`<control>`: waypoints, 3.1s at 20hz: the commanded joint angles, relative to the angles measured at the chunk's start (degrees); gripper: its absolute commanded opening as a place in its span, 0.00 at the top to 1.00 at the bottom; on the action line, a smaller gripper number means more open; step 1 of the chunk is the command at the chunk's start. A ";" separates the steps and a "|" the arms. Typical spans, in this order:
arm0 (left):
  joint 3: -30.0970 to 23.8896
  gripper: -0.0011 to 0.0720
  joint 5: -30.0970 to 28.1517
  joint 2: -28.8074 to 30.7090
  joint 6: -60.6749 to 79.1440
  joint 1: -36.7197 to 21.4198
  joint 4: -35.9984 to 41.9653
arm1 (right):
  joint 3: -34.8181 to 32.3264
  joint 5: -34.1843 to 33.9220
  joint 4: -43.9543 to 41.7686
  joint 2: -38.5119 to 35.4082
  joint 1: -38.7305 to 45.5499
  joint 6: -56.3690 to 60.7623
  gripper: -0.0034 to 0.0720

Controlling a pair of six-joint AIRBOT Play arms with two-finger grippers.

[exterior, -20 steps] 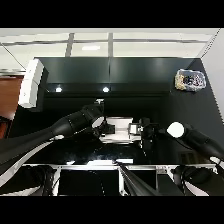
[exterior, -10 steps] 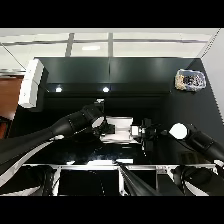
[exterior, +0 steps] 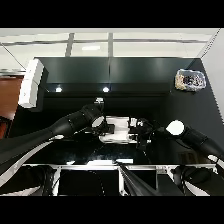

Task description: Fold the box and place the chain.

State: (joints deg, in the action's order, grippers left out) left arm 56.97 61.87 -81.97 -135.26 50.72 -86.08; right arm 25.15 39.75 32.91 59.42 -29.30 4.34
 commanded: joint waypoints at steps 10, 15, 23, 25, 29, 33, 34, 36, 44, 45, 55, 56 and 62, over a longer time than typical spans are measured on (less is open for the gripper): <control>0.04 0.95 -0.28 0.02 0.00 0.00 0.22 | 0.00 -4.57 -2.21 2.36 -2.36 0.00 0.64; 0.04 0.95 -0.26 0.02 0.00 0.00 0.22 | 0.00 -5.09 -2.21 2.36 -2.36 0.02 0.60; 0.04 0.95 -0.31 0.02 0.00 0.00 0.20 | 1.40 1.81 4.68 0.37 0.17 14.51 0.95; 0.04 0.95 -0.31 0.02 0.00 -0.15 0.20 | 5.07 13.44 13.16 -1.70 4.55 26.93 0.95; 0.04 0.95 -0.31 0.02 0.00 -0.17 0.22 | 11.85 28.70 21.77 -8.02 19.89 43.04 0.95; 0.04 0.95 -0.28 0.02 0.00 -0.17 0.22 | 9.44 22.77 23.08 -9.90 42.03 58.75 0.94; 0.04 0.95 -0.26 0.02 0.00 -0.17 0.22 | 7.02 19.96 22.53 -9.81 45.75 63.39 0.94; 0.04 0.95 -0.22 0.02 0.00 -0.17 0.22 | 1.92 19.30 20.55 -8.48 49.09 68.08 0.94; 0.04 0.95 0.11 0.02 0.00 -0.17 0.24 | -5.27 24.98 -1.20 5.75 31.52 56.37 0.94; 0.04 0.95 0.11 0.02 0.00 -0.20 0.24 | -5.27 24.98 -3.61 6.60 28.72 53.86 0.94; 0.04 0.95 0.11 0.02 0.00 -0.22 1.29 | 3.23 29.92 -8.66 6.80 23.93 46.86 0.27; 0.04 0.95 0.11 0.02 0.00 -0.22 1.29 | 4.11 30.32 -8.63 6.78 23.89 46.84 0.20; 0.04 0.95 0.11 0.02 0.00 -0.22 1.31 | 5.18 27.23 -6.54 6.80 20.76 53.09 0.21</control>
State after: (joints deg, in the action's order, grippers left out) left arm 56.99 61.98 -81.97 -135.28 50.54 -84.79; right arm 29.56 68.84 24.93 66.17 -6.55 53.28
